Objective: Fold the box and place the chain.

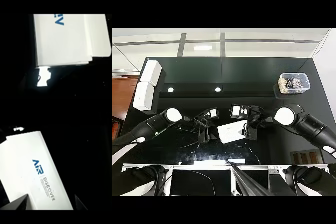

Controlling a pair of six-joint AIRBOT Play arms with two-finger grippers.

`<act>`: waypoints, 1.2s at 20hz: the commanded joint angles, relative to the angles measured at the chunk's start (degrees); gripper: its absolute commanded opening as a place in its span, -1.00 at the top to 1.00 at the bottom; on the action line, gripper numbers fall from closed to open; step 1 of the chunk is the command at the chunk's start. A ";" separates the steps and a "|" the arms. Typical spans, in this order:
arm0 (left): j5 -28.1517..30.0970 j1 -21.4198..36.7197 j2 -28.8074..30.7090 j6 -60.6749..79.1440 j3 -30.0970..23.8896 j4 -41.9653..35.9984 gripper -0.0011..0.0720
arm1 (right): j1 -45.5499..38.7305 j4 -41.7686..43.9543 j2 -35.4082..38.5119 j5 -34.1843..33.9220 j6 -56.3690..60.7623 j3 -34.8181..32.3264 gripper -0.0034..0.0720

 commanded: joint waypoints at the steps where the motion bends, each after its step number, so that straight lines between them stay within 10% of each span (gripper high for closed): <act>1: -0.52 -1.77 1.40 -8.39 -0.57 4.09 -0.98 | -0.02 0.00 0.02 -0.83 0.11 0.04 -0.90; 11: 17.62 -7.58 1.29 -10.38 -4.00 -3.04 -0.98 | -0.02 0.00 0.02 -0.96 0.13 0.04 -0.90; 24: 14.43 -7.65 -0.48 5.68 -3.30 -9.38 -0.94 | -0.02 0.00 0.02 -0.96 0.57 0.04 -0.90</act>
